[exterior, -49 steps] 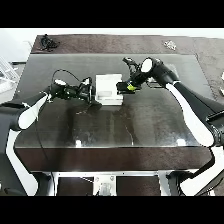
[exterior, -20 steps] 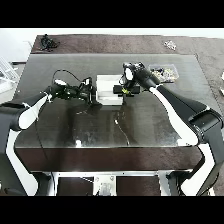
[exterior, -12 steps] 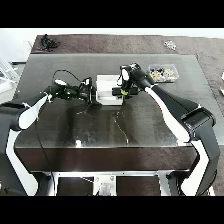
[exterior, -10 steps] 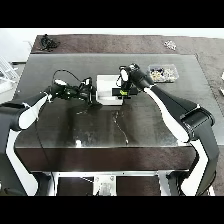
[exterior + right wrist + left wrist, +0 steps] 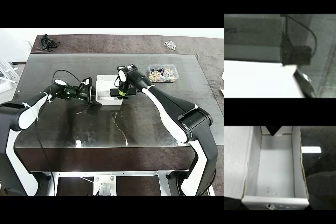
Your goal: Fold the box and place the chain.
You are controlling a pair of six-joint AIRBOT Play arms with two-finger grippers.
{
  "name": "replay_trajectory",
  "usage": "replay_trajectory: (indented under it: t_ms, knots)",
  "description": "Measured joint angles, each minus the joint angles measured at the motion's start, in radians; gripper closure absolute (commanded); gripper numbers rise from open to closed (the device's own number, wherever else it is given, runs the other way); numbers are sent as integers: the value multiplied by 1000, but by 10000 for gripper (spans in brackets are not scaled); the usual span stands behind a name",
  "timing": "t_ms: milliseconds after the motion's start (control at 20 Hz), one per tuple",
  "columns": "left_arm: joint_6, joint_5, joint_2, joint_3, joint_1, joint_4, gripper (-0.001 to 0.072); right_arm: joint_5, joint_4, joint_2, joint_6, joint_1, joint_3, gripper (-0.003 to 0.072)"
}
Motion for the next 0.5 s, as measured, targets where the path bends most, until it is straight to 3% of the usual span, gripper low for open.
replay_trajectory:
  t_ms: [500]
  knots:
    - [-1,-1,0,0,0,-2,293,-19,11,134,-9,-46,0,280]
